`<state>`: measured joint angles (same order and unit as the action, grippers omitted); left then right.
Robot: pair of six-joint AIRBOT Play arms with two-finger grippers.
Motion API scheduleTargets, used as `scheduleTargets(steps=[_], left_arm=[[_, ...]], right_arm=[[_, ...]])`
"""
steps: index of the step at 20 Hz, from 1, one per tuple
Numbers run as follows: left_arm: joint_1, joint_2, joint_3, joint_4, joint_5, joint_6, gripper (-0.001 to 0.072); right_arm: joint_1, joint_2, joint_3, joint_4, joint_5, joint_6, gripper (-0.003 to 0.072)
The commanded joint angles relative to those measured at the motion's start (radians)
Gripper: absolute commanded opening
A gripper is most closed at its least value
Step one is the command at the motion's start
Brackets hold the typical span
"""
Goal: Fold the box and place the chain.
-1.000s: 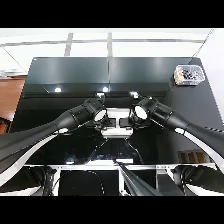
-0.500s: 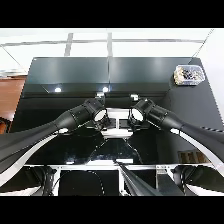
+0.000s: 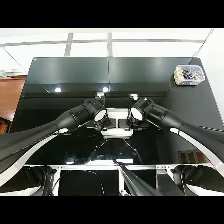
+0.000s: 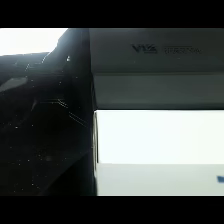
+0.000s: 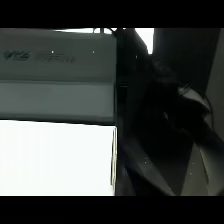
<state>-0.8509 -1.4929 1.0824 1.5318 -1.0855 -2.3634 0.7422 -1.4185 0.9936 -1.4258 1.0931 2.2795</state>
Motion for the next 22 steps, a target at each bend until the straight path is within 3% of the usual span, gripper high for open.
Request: scheduleTargets(steps=[1,2,6,7,8,9,15,19,22], left_arm=[[0.001,0.0,0.0,0.001,0.001,-0.001,0.0023],[0.001,0.0,0.0,0.001,0.001,-0.001,0.0023],[0.001,0.0,0.0,0.001,0.0,-0.001,0.0024],[0.001,0.0,0.0,0.001,0.0,-0.001,0.0023],[0.001,0.0,0.0,0.001,0.0,-0.001,0.0023],[0.001,0.0,0.0,0.001,0.001,-0.001,0.0023],[0.001,0.0,0.0,0.001,0.003,-0.001,0.0023],[0.001,0.0,0.0,0.001,0.002,0.0,0.0023],[0.001,0.0,0.0,0.002,0.002,0.0,0.0024]], right_arm=[[0.0,-0.002,0.006,-0.008,-0.005,0.002,0.0118],[0.0,-0.002,0.006,-0.008,-0.005,-0.003,0.0011],[0.0,-0.002,0.006,-0.013,-0.005,-0.006,0.0013],[0.0,-0.001,0.008,-0.016,-0.004,-0.005,0.0027],[-0.001,-0.001,0.012,-0.016,-0.001,-0.005,0.0208],[-0.001,0.0,0.019,-0.02,0.004,-0.005,0.029],[0.0,0.047,0.066,-0.069,0.087,-0.085,0.029],[-0.034,0.203,0.085,-0.09,0.092,-0.15,0.029],[-0.091,0.361,0.089,-0.232,0.1,-0.164,0.029]])
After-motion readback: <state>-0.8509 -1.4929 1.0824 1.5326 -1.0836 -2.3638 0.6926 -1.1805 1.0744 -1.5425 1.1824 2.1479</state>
